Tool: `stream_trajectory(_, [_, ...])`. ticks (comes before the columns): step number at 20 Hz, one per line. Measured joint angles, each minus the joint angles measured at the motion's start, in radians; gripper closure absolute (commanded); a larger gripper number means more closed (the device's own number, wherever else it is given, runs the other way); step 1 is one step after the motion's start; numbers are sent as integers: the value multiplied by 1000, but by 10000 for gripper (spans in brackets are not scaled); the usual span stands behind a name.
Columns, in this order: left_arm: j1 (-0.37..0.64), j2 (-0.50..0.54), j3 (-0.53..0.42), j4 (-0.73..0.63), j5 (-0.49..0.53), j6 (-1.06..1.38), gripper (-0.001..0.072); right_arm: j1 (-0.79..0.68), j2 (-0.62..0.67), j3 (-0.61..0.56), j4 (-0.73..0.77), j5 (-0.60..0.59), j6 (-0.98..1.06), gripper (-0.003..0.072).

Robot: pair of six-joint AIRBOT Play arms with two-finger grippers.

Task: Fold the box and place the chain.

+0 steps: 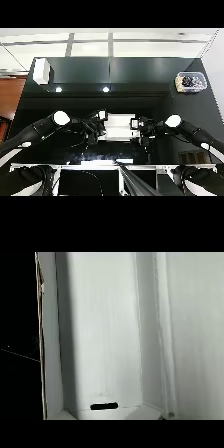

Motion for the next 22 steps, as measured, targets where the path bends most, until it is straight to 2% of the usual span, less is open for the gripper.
stream_trajectory(5, [-11,-38,0,-70,7,35,503,0,0,0,-1,0,0,550])
stream_trajectory(6, [-12,-41,0,-76,8,37,409,0,0,0,-1,0,0,550])
stream_trajectory(7, [-14,-43,0,-81,8,40,227,0,0,0,-1,0,0,550])
stream_trajectory(8, [-15,-45,0,-85,8,42,193,0,0,0,0,0,0,550])
stream_trajectory(9, [-16,-46,0,-88,9,43,254,0,0,0,-1,0,0,550])
stream_trajectory(10, [-16,-47,0,-90,9,43,421,0,0,0,-1,0,0,550])
stream_trajectory(11, [-17,-48,0,-90,8,46,422,0,0,0,-1,0,0,549])
stream_trajectory(12, [-17,-48,0,-92,4,47,365,0,0,0,-1,0,0,550])
stream_trajectory(13, [-17,-48,0,-94,5,47,388,0,0,0,-1,0,0,550])
stream_trajectory(14, [-17,-47,0,-93,4,47,614,0,0,0,-1,0,0,550])
stream_trajectory(15, [-14,-41,0,-88,-4,47,686,0,0,0,-1,0,0,550])
stream_trajectory(18, [15,5,10,-13,-40,-7,686,0,0,0,0,0,0,549])
stream_trajectory(22, [127,134,26,170,-124,-283,686,0,0,0,0,0,0,550])
